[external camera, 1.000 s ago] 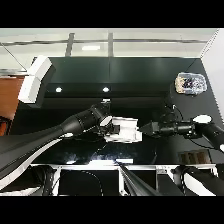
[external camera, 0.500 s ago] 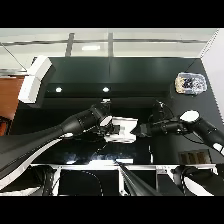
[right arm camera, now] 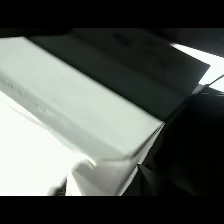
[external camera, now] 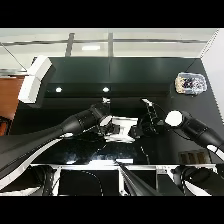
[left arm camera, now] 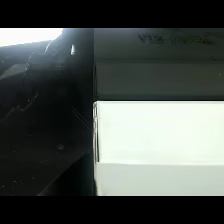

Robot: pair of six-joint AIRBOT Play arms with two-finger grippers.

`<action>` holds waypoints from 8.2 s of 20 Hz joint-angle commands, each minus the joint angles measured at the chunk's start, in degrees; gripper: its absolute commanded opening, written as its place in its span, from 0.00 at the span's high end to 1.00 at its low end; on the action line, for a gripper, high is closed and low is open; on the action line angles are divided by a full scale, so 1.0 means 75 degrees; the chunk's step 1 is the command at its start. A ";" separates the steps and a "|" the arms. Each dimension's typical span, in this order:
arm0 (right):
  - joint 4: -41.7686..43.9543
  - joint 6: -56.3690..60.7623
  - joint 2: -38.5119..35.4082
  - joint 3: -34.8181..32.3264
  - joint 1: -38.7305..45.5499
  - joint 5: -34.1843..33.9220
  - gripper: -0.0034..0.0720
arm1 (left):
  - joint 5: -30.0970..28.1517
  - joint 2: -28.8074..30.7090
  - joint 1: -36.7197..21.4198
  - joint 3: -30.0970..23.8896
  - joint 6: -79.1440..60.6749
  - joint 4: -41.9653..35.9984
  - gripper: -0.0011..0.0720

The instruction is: Fold the box and place the chain.

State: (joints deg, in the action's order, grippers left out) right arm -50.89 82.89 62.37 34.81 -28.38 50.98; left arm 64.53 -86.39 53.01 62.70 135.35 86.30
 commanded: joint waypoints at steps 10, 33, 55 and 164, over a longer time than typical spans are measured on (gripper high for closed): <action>-0.3448 0.4264 0.0933 0.1556 -0.1457 0.1376 0.59 | 0.0026 0.0006 -0.0006 0.0006 -0.0012 0.0003 0.95; -0.3153 0.5639 0.1845 0.1751 -0.1603 0.1775 0.68 | 0.0029 0.0006 -0.0006 0.0006 -0.0012 0.0000 0.95; -0.3159 0.4797 0.1282 0.1754 -0.1539 0.1769 0.60 | 0.0006 0.0003 -0.0003 0.0006 -0.0012 0.0000 0.95; 0.0361 -0.0994 -0.0583 0.9072 0.1766 0.6458 0.95 | 0.0064 -0.0003 -0.0003 0.0006 -0.0012 0.0000 0.95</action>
State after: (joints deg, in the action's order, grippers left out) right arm -48.21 75.66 58.02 103.37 -13.47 98.87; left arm 65.04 -86.37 53.01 62.72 135.26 86.30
